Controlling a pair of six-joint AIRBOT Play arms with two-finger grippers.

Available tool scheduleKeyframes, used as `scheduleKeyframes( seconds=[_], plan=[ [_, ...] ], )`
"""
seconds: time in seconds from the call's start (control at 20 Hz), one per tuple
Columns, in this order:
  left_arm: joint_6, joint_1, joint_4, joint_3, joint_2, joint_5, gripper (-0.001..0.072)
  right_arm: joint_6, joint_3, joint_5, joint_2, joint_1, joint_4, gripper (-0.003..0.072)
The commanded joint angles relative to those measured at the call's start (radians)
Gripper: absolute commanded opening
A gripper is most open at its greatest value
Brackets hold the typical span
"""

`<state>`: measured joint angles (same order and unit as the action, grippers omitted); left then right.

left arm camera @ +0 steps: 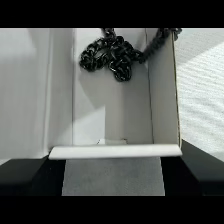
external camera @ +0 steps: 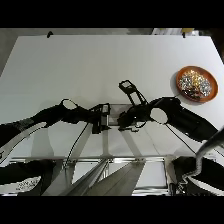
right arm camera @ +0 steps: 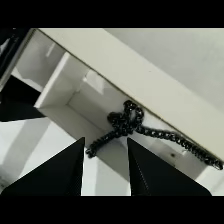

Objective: Fold the box and place the chain.

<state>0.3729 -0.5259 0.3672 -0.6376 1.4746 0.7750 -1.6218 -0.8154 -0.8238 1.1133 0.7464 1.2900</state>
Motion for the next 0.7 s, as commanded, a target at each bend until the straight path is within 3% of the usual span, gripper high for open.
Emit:
scheduleKeyframes(
  seconds=[0.0,0.15,0.25,0.55,0.65],
  plan=[
    [0.000,0.000,0.000,0.000,-0.001,0.000,0.0253,0.011,-0.005,-0.091,-0.089,-0.001,0.033,0.0295],
    [0.000,0.000,0.000,0.000,-0.001,0.000,0.0253,0.091,0.016,-0.278,-0.157,0.000,0.140,0.0289],
    [0.000,0.000,0.000,0.000,-0.001,0.000,0.0253,0.116,0.076,-0.322,-0.165,0.000,0.161,0.0288],
    [0.000,0.000,0.000,0.000,-0.001,0.000,0.0253,0.196,0.286,-0.024,-0.165,0.030,0.165,0.0286],
    [0.000,0.000,0.000,0.000,-0.001,0.000,0.0253,0.273,0.297,0.026,-0.164,0.029,0.165,0.0215]
  ],
)
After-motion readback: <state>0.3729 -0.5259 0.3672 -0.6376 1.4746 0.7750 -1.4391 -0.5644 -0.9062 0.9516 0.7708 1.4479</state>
